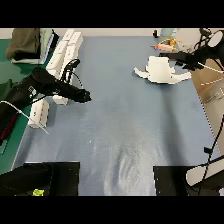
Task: Fold the box.
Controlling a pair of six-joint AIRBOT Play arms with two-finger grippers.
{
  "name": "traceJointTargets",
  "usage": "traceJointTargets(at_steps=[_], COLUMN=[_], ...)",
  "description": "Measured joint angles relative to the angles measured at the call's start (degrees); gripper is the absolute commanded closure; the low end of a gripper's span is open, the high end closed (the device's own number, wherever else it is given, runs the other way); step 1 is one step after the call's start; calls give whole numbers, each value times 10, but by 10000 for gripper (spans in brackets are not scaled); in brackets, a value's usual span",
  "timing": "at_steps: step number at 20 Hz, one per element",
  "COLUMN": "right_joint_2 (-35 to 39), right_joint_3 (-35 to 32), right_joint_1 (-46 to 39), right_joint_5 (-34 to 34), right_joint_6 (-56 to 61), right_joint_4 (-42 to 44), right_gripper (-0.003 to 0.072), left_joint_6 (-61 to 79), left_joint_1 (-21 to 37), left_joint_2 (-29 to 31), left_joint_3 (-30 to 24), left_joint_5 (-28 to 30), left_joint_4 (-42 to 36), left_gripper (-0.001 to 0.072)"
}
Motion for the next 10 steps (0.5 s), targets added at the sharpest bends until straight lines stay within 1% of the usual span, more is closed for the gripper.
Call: traceJointTargets(at_steps=[5, 8, 10], right_joint_2=[-121, -170, -189], right_joint_3=[49, 75, 92], right_joint_1=[-86, -108, -114], right_joint_5=[-94, -135, -160], right_joint_6=[-76, -111, -122], right_joint_4=[146, 192, 207], right_gripper=[232, 232, 232], left_joint_6=[0, 0, 0], left_joint_1=[0, 0, 0], left_joint_2=[0, 0, 0], left_joint_3=[0, 0, 0], left_joint_5=[0, 0, 0], left_joint_4=[0, 0, 0], left_gripper=[694, 694, 694])
